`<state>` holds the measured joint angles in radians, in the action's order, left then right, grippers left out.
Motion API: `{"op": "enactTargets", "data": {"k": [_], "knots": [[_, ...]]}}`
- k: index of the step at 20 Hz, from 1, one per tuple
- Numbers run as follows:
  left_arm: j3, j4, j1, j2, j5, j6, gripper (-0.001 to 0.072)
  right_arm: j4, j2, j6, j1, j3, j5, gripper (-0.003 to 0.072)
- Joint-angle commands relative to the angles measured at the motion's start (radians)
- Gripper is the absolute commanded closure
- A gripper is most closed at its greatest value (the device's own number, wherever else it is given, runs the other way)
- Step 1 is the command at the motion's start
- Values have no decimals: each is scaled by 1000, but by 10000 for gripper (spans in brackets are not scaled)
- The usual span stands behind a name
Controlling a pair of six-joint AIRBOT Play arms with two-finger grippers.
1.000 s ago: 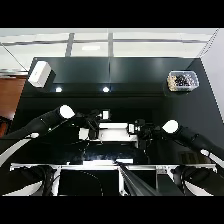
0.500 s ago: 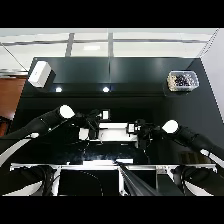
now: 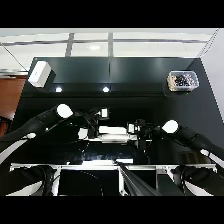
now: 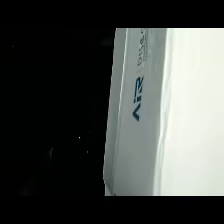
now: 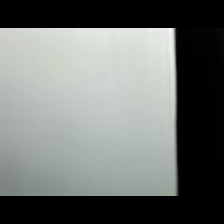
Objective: Fold the box and place the chain.
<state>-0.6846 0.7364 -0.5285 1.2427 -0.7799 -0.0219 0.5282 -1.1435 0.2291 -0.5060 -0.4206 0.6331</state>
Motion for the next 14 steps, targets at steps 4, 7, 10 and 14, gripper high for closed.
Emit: {"op": "enactTargets", "data": {"k": [4,7,10,14], "knots": [[-36,444,80,-255,-243,-447,24,1,-1,-1,-1,0,0,286],[-33,479,101,-357,-402,-716,212,1,-1,-1,-1,0,-1,286],[-1,192,87,-359,-481,-887,682,1,-1,-1,-1,0,-1,286],[148,-163,-12,-359,-99,-785,682,1,-1,-1,-1,0,-1,286]]}}
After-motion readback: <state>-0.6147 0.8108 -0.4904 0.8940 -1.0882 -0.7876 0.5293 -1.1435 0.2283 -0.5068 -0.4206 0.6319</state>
